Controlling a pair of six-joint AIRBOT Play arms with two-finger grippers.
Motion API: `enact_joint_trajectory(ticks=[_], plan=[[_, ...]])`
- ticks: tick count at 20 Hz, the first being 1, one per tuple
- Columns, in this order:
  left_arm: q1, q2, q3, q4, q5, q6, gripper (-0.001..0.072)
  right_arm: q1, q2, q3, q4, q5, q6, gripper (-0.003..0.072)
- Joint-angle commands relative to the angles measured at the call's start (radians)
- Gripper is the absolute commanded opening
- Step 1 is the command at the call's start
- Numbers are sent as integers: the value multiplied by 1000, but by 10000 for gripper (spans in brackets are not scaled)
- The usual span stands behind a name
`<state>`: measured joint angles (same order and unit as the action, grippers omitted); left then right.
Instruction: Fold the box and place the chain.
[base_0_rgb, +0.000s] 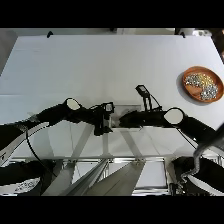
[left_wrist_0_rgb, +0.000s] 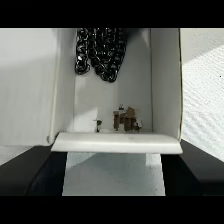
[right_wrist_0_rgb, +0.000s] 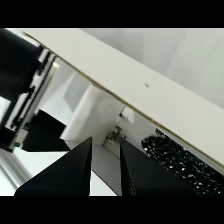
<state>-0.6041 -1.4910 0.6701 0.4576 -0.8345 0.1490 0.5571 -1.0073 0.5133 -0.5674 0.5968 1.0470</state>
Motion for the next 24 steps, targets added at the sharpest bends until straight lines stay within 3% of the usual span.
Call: enact_joint_trajectory(ticks=[1, 4, 7, 9, 11, 13, 19, 24], plan=[[0, 0, 1, 0, 0, 0, 290, -85, 151, 5, -150, 89, 64, 201], [0, 0, 1, 0, 0, 0, 290, -258, 280, 5, -375, 218, 204, 200], [0, 0, 1, 0, 0, 0, 290, -468, 295, 5, -613, 343, 292, 209], [0, 0, 1, 0, 0, 0, 290, -568, 269, 5, -675, 429, 294, 495], [-1, 0, 1, 0, 0, 0, 290, -591, 233, 5, -675, 361, 307, 495], [-1, 0, 1, 0, 0, 0, 290, -591, 173, 8, -699, 276, 307, 431], [-2, 0, 1, 0, 0, 0, 290, -528, -62, 79, -721, 244, 307, 431], [-2, 0, 1, 0, 0, 0, 290, -445, -116, 119, -838, 194, 372, 425]])
